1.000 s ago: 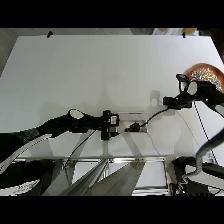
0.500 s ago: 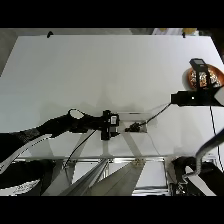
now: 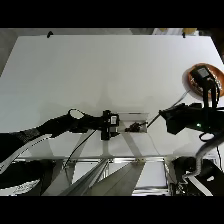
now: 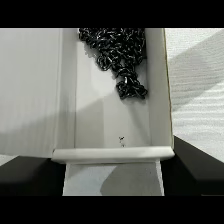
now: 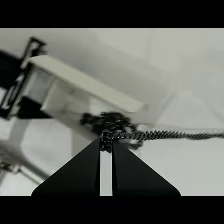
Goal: Fold the box and place the chain.
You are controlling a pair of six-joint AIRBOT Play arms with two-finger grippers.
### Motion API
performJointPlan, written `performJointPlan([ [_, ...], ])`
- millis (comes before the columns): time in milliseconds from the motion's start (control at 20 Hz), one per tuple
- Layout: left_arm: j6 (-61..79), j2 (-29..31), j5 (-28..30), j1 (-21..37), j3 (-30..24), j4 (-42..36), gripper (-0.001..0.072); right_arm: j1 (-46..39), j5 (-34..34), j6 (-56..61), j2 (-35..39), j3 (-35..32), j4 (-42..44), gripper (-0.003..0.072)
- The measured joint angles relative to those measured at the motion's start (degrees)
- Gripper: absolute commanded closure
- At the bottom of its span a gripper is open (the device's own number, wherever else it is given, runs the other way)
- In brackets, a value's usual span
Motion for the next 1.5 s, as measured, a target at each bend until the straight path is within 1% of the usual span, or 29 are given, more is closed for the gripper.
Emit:
performJointPlan([
  [200, 0.0, 0.0, 0.0, 0.0, 0.0, 0.0, 0.0561, 6.8, -4.4, 1.6, 1.0, 0.0, 1.5, 0.0659],
  [400, 0.0, 0.0, 0.0, 0.0, 0.0, 0.0, 0.0561, 10.7, -9.8, 2.9, 0.7, 0.0, 2.1, 0.0659],
  [650, 0.0, 0.0, 0.0, 0.0, 0.0, 0.0, 0.0561, 14.8, -14.3, 2.8, -1.7, -0.1, 2.0, 0.0659],
  [800, 0.0, 0.0, 0.0, 0.0, 0.0, 0.0, 0.0561, 16.4, -15.1, 2.8, -5.2, -0.2, 0.5, 0.0659],
  [1000, 0.0, 0.0, 0.0, 0.0, 0.0, 0.0, 0.0561, 17.2, -15.1, 2.8, -12.9, -0.6, -0.9, 0.0659],
  [1200, 0.0, 0.0, 0.0, 0.0, 0.0, 0.0, 0.0561, 17.3, -13.2, 3.1, -19.6, -0.7, -2.6, 0.0659],
  [1500, 0.0, 0.0, 0.0, 0.0, 0.0, 0.0, 0.0561, 17.3, -11.5, 3.9, -22.4, -0.6, -3.6, 0.0657],
])
